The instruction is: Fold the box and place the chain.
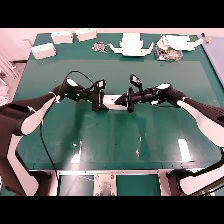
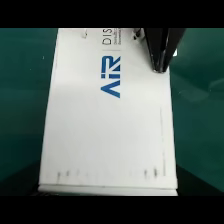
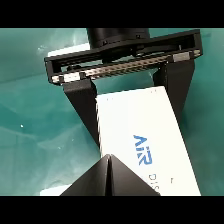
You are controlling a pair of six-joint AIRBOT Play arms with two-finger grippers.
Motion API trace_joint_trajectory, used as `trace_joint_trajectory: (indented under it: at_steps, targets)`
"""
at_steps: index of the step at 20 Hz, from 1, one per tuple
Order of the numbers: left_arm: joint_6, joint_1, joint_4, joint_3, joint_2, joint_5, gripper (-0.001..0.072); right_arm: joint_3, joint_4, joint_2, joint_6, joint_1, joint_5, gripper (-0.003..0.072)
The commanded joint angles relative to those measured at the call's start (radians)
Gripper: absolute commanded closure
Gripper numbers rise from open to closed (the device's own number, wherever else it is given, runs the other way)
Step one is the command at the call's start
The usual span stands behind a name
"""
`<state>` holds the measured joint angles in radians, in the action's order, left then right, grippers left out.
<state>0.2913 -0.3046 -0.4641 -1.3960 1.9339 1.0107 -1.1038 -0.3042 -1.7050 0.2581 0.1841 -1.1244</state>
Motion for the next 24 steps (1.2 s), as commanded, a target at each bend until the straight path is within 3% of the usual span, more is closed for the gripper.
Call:
trace_joint_trajectory:
  at_steps: [1, 5, 10, 15, 18, 21, 24]
  targets:
    - [-0.003, 0.001, 0.001, 0.0, 0.0, 0.0, 0.024, -0.005, -0.067, -0.002, -0.066, 0.007, 0.027, 0.0676]
    - [-0.003, 0.001, 0.001, 0.0, 0.0, 0.0, 0.024, -0.02, -0.165, -0.002, -0.116, 0.042, 0.062, 0.0676]
    - [-0.003, 0.001, 0.001, 0.0, 0.0, 0.0, 0.024, -0.023, 0.087, 0.055, 0.006, 0.035, -0.043, 0.0677]
    - [-0.003, 0.001, 0.001, 0.0, 0.0, 0.001, 0.0241, -0.023, 0.141, 0.244, -0.015, 0.036, -0.038, 0.0677]
    - [-0.003, 0.001, 0.001, 0.0, 0.0, 0.0, 0.0241, -0.012, 0.097, 0.35, -0.185, 0.032, 0.072, 0.0679]
    - [-0.003, 0.001, 0.001, 0.0, 0.0, 0.001, 0.0241, 0.077, -0.005, 0.494, -0.372, 0.02, 0.191, 0.0679]
    - [-0.003, 0.001, 0.002, 0.0, 0.0, 0.001, 0.024, 0.194, -0.154, 0.629, -0.537, -0.024, 0.198, 0.0677]
